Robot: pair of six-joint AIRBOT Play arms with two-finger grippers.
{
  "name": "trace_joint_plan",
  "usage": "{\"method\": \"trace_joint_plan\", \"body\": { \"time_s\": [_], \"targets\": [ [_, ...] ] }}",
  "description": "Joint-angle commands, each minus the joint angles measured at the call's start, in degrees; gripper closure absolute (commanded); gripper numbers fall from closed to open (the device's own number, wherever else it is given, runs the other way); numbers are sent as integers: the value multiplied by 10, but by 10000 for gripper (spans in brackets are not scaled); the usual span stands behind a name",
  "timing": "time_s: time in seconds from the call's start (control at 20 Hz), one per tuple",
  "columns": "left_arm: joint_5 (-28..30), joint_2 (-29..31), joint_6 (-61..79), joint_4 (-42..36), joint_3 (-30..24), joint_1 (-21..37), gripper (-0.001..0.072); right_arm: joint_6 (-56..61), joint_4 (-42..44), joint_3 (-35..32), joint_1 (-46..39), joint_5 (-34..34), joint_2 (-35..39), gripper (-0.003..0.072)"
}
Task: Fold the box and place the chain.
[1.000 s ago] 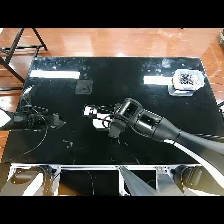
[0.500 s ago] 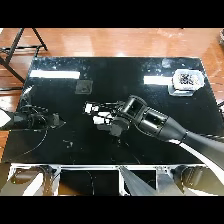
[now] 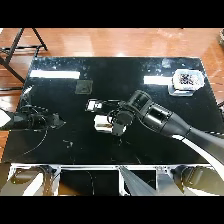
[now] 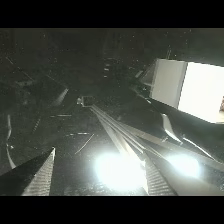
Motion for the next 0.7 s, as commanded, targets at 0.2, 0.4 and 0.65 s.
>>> {"method": "trace_joint_plan", "body": {
  "time_s": [0.2, 0.4, 0.65],
  "targets": [
    [0, 0, 0, 0, 0, 0, 66, -3, 6, 0, -2, 1, 0, 658],
    [-1, 0, 0, 0, 0, 0, 66, -2, 6, 0, -2, 4, 0, 521],
    [-1, 0, 0, 0, 0, 0, 67, -3, 6, 0, -2, 5, 0, 534]
  ]
}}
